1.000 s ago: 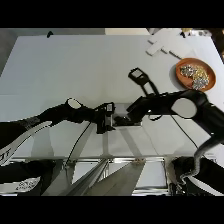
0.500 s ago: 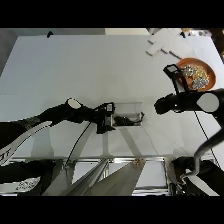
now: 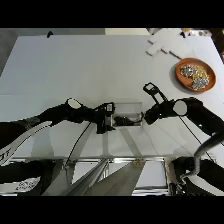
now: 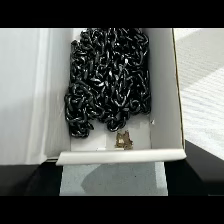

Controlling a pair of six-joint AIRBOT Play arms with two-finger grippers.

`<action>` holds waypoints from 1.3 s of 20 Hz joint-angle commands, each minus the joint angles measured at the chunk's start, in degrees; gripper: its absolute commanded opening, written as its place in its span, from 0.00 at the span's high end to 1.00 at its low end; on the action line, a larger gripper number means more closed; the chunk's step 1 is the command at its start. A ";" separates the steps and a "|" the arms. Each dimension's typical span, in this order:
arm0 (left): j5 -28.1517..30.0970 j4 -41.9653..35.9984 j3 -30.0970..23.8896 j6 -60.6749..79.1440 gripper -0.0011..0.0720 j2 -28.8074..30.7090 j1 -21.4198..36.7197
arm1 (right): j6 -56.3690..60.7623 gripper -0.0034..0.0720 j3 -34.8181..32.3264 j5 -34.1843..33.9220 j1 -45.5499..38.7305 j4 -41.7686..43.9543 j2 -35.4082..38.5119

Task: Fold the box and place the chain.

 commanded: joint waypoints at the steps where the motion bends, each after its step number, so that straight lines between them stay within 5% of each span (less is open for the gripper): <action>1: 0.00 0.02 0.00 0.02 0.80 0.04 0.02 | -1.60 0.69 -0.24 -3.04 1.22 -0.33 -2.71; 12: 0.02 0.00 0.00 0.02 0.80 0.04 0.02 | -3.23 0.70 -0.26 -5.70 3.48 0.24 -5.77; 15: 0.02 0.00 0.00 0.02 0.80 0.04 0.02 | -2.51 0.93 -0.24 -4.55 3.41 -0.42 -5.77; 26: 0.02 0.00 0.00 0.02 0.80 0.04 0.02 | 4.35 0.94 -0.24 0.96 3.41 -0.46 0.46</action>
